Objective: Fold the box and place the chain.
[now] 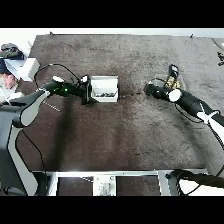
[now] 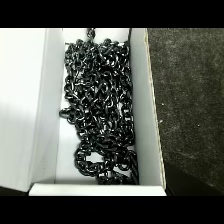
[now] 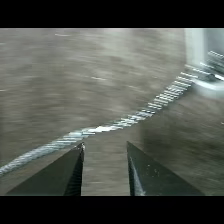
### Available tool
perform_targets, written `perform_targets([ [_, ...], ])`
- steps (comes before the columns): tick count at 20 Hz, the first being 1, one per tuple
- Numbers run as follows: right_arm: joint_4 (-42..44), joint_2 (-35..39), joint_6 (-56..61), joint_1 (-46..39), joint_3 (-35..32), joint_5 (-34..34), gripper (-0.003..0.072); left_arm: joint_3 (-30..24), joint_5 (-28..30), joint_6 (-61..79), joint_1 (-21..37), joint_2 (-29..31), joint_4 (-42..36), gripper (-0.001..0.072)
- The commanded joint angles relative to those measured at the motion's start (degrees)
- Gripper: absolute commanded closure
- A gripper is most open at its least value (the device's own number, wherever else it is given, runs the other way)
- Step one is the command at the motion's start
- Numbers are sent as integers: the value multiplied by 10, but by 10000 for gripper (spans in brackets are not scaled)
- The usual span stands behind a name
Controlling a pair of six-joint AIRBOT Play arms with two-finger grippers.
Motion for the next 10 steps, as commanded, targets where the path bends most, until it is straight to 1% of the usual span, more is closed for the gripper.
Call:
perform_targets([
  [1, -1, -32, 31, -38, -16, -45, 362, 0, 0, 0, 0, 0, 0, 305],
  [3, 19, -51, 42, -35, -15, -84, 361, 0, 0, 0, 0, 0, 0, 305],
  [5, 64, -75, 42, -30, -8, -120, 362, 0, 0, 0, 0, 0, 0, 305],
  [9, 75, -119, 42, -4, 38, -126, 364, 0, 0, 0, 0, 0, 0, 305],
  [10, 76, -132, 42, 0, 51, -125, 419, 0, 0, 0, 0, 0, 0, 305],
])
